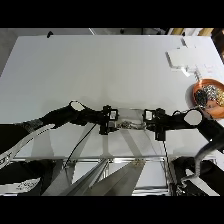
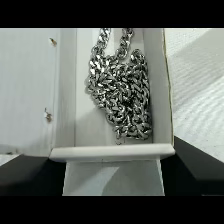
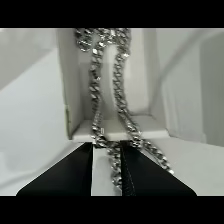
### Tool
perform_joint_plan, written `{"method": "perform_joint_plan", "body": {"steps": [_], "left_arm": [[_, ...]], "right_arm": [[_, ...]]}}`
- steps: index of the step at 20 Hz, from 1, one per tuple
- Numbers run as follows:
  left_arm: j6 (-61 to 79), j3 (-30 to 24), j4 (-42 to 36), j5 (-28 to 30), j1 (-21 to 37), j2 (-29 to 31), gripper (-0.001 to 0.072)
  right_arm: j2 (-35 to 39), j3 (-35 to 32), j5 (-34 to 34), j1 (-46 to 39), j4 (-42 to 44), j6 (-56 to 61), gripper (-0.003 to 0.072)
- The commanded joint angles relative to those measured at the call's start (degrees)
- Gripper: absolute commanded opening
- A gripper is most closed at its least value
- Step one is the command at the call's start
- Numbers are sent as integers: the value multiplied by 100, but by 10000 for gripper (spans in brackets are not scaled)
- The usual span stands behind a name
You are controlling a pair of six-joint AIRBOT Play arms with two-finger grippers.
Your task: Fold the box and place the chain.
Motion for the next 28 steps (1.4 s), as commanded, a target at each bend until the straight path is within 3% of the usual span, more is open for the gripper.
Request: {"method": "perform_joint_plan", "body": {"steps": [1, 5, 8, 12, 16, 20, 25, 28], "left_arm": [[2, -2, 0, 0, 2, 2, 270], [2, -2, 0, 0, 2, 4, 270], [2, -2, 0, 0, 2, 2, 270], [2, -2, 0, 2, 2, 2, 270], [2, -2, 0, 0, 2, 4, 270], [2, -2, 0, 2, 2, 4, 270], [2, -2, 0, 0, 2, 4, 270], [2, -2, 0, 0, 2, 2, 270]], "right_arm": [[-4, -7, 138, -4, 96, -192, 180], [-4, -7, 98, -4, 109, -192, 157], [-4, -7, 42, -4, 122, -186, 22], [184, -7, 55, -4, -96, 133, 17], [922, -7, 363, -4, -535, 741, 16], [1694, -7, 638, -4, 9, 739, 16], [2317, 11, 411, -4, 1303, 511, 15], [2496, 291, 402, -4, 1589, 518, 15]]}}
